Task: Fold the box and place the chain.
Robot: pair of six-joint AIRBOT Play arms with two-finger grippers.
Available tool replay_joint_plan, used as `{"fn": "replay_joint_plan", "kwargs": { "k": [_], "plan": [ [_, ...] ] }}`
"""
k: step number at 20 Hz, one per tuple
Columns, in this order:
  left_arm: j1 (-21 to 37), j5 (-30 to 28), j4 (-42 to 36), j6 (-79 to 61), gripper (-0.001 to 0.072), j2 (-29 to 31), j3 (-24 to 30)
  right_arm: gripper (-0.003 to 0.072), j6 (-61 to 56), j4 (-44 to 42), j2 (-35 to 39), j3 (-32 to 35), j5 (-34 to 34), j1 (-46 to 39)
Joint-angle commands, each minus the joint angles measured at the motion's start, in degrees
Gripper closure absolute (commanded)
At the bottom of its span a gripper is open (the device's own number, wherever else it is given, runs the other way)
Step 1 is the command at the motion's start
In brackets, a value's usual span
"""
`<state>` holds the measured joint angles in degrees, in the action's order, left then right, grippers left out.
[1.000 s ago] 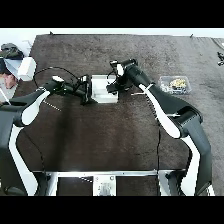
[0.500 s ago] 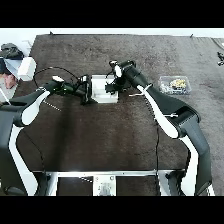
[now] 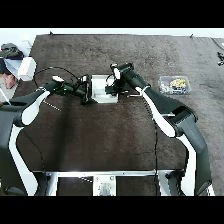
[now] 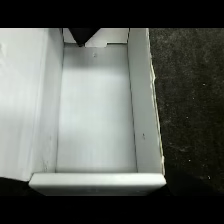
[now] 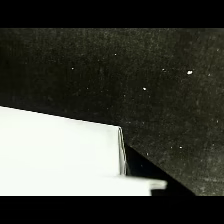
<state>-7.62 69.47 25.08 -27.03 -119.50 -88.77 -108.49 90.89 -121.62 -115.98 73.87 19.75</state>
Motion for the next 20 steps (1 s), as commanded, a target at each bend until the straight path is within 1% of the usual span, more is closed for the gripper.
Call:
{"fn": "replay_joint_plan", "kwargs": {
  "k": [1,3,5,8,9,10,11,15,16,17,18,20],
  "plan": [
    [0.04,-0.02,-0.04,-0.02,0.0353,-0.04,0.02,0.0425,-0.90,0.00,-0.17,-0.04,0.96,0.07],
    [0.04,-0.02,-0.07,-0.02,0.0353,-0.04,0.02,0.0426,-1.75,0.02,-0.17,-0.04,0.96,0.07],
    [0.04,0.00,-0.07,-0.02,0.0353,-0.04,0.02,0.0512,-2.47,0.68,-0.17,-0.04,0.96,0.07],
    [0.04,-0.02,-0.07,-0.02,0.0353,-0.04,0.02,0.0513,-4.33,2.67,-0.17,-0.04,2.03,0.22],
    [0.04,-0.02,-0.07,-0.02,0.0353,-0.04,0.02,0.0536,-4.33,2.99,-0.17,-0.04,2.05,0.22],
    [0.04,0.00,-0.07,-0.02,0.0353,-0.04,0.02,0.0586,-4.33,3.21,-0.17,-0.04,1.95,0.22],
    [0.04,-0.02,-0.07,-0.02,0.0353,-0.04,0.02,0.0615,-4.33,3.43,-0.17,-0.04,1.81,0.22],
    [0.04,0.00,-0.07,-0.02,0.0353,-0.04,0.02,0.0596,-4.31,3.85,-0.15,-0.04,1.77,0.22],
    [0.04,-0.02,-0.07,-0.02,0.0353,-0.04,0.02,0.0522,-4.28,3.85,-0.04,-0.04,1.77,0.22],
    [0.04,-0.02,-0.07,-0.02,0.0353,-0.04,0.02,0.0219,-4.07,3.85,0.11,-0.04,1.77,0.22],
    [0.04,-0.02,-0.07,-0.02,0.0353,-0.04,0.02,0.0122,-3.58,3.85,0.44,-0.07,1.75,0.22],
    [0.04,-0.02,-0.07,-0.02,0.0353,-0.04,0.02,0.0123,-3.58,3.85,1.14,-0.07,1.84,0.15]
  ]
}}
